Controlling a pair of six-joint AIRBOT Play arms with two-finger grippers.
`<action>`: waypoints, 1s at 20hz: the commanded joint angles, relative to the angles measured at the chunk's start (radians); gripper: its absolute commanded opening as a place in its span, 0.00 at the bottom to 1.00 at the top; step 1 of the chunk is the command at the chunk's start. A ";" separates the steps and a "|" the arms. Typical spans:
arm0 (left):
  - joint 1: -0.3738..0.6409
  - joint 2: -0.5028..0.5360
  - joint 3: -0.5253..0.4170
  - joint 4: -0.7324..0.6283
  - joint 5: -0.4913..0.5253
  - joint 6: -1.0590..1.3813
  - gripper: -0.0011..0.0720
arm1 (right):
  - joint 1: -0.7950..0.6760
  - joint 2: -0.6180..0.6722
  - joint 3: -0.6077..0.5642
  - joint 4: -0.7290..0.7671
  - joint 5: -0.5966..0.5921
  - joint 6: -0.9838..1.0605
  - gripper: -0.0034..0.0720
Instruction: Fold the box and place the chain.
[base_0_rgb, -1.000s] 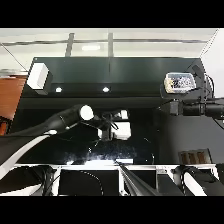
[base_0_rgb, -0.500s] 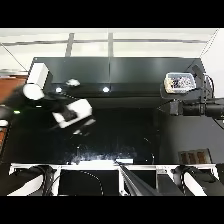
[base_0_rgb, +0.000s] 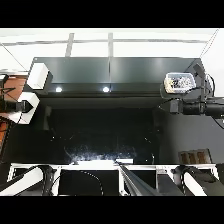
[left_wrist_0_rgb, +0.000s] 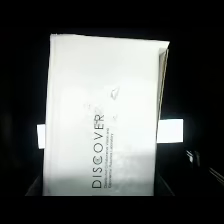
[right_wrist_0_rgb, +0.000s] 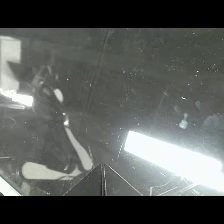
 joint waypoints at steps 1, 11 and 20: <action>-0.004 -0.096 0.092 0.003 0.062 0.019 0.42 | 0.000 0.000 -0.002 0.000 -0.002 0.013 0.06; -0.056 -0.303 0.253 0.003 0.070 -0.100 1.00 | 0.000 0.000 -0.005 0.001 0.010 0.037 0.06; -0.149 -0.044 0.426 -0.068 -0.196 -0.274 0.94 | 0.000 0.002 -0.005 0.001 0.039 0.051 0.06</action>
